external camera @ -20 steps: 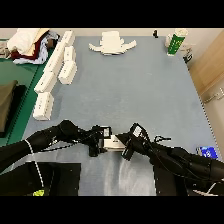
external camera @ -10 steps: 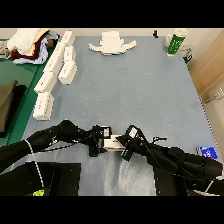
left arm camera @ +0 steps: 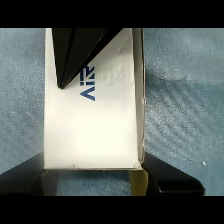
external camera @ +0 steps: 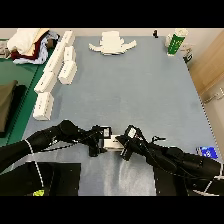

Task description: Fold the box.

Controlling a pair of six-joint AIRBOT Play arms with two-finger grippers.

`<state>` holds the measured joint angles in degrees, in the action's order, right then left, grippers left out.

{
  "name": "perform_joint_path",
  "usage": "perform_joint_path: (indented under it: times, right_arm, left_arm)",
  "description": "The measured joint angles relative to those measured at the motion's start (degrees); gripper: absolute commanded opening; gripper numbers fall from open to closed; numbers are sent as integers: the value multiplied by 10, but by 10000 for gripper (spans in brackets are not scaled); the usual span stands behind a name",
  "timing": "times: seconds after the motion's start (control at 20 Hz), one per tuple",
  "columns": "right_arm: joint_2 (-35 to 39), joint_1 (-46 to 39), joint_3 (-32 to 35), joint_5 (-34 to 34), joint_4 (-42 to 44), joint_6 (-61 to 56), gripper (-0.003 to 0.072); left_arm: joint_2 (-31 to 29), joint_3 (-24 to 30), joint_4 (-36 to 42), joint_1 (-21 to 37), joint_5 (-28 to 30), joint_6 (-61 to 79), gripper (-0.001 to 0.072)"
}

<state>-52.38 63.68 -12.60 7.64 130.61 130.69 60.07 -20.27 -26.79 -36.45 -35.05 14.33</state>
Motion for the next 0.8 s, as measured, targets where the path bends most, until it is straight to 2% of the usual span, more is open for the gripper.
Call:
perform_joint_path:
  times: [0.25, 0.45, 0.8]
  right_arm:
    - [9, 0, 1, -10, 1, -2, 4]
    - [44, 0, 2, -21, 2, -2, 4]
    - [101, -20, -2, 5, 3, -2, 4]
  left_arm:
    - [0, 0, 0, 0, 0, 0, 479]
    - [0, 0, 0, 0, 0, 0, 479]
    - [0, 0, 0, 0, 0, 0, 479]
